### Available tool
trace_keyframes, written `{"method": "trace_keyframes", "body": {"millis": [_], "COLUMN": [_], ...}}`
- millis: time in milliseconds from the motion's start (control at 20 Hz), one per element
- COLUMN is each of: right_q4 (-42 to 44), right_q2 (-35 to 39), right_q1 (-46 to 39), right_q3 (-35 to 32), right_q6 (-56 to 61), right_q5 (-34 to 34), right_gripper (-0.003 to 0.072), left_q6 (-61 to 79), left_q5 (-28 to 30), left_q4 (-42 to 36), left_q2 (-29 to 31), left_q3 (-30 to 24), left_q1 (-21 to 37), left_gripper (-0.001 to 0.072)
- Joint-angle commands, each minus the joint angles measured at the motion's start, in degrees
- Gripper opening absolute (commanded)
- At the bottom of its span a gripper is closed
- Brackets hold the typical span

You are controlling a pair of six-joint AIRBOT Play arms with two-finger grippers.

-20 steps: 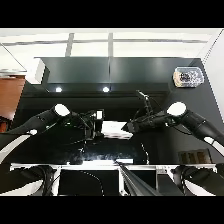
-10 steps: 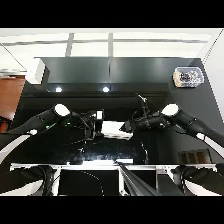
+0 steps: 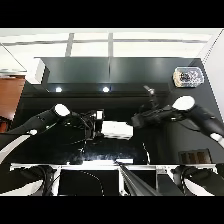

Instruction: Fold the box and place the chain.

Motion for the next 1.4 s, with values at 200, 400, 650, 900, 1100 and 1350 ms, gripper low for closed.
{"method": "trace_keyframes", "body": {"millis": [200, 400, 650, 900, 1100, 1350], "right_q4": [-6.8, -8.3, -10.7, -10.7, -10.8, -11.3], "right_q2": [15.9, 17.0, 17.0, 17.0, 17.0, 17.0], "right_q1": [-19.8, -24.1, -24.0, -24.0, -24.0, -24.0], "right_q3": [1.5, 1.5, 1.4, 1.4, 1.4, 1.4], "right_q6": [3.2, 3.1, 3.1, 3.1, 3.1, 3.1], "right_q5": [8.2, 8.7, 6.1, 3.8, 3.6, 3.6], "right_gripper": [0.0057, 0.0057, 0.0057, 0.0057, 0.0057, 0.0057], "left_q6": [-11.2, -22.0, -28.4, -28.5, -28.4, -28.5], "left_q5": [-0.7, -2.6, -4.5, 4.9, 5.6, 2.2], "left_q4": [11.9, 18.9, 16.2, 12.6, 7.3, 7.3], "left_q2": [6.1, 14.1, 16.3, 8.3, 3.7, 1.4], "left_q3": [0.2, 0.2, 4.0, 8.9, 11.4, 11.8], "left_q1": [0.2, 0.2, -3.8, -10.7, -13.0, -13.6], "left_gripper": [0.0714, 0.0714, 0.0714, 0.0708, 0.0708, 0.0708]}}
